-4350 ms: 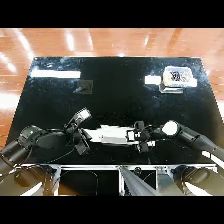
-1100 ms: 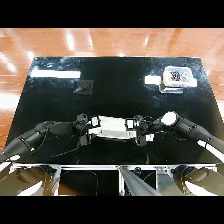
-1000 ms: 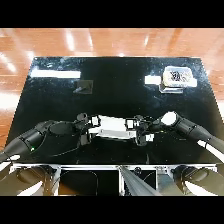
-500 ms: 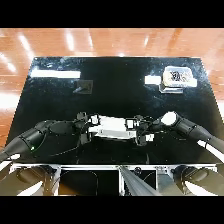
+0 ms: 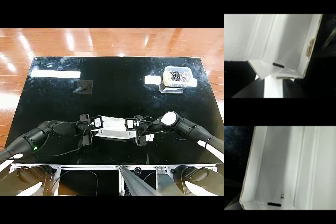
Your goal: Fold the box and place the chain.
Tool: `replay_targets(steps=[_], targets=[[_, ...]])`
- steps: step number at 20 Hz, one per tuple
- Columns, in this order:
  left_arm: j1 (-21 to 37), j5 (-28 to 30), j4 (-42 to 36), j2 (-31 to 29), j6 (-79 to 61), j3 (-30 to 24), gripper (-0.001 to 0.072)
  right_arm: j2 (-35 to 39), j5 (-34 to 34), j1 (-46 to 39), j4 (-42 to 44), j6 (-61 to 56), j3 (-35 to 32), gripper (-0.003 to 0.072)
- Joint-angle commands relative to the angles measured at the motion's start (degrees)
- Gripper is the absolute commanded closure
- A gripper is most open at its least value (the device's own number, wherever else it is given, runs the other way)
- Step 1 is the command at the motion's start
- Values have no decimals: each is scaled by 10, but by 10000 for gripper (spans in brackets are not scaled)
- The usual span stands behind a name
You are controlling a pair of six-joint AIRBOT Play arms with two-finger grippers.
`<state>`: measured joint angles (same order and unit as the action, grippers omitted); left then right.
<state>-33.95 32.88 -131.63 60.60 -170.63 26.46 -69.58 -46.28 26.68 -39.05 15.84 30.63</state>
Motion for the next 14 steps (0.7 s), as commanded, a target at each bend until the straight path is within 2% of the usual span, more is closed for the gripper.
replay_targets(steps=[1,2,3,5,7,14], targets=[[-1,1,-14,0,-1,9,412,0,0,0,0,-2,1,40],[-2,2,-18,0,-1,10,422,0,0,0,0,-2,1,43],[-3,2,-24,1,-1,10,422,0,0,0,0,-2,1,143],[-12,3,-26,2,-1,10,423,0,0,0,0,-2,1,144],[-21,3,-26,5,-1,10,511,0,0,0,0,-2,1,144],[-32,-3,-34,8,0,10,510,0,0,0,0,-2,1,142]])
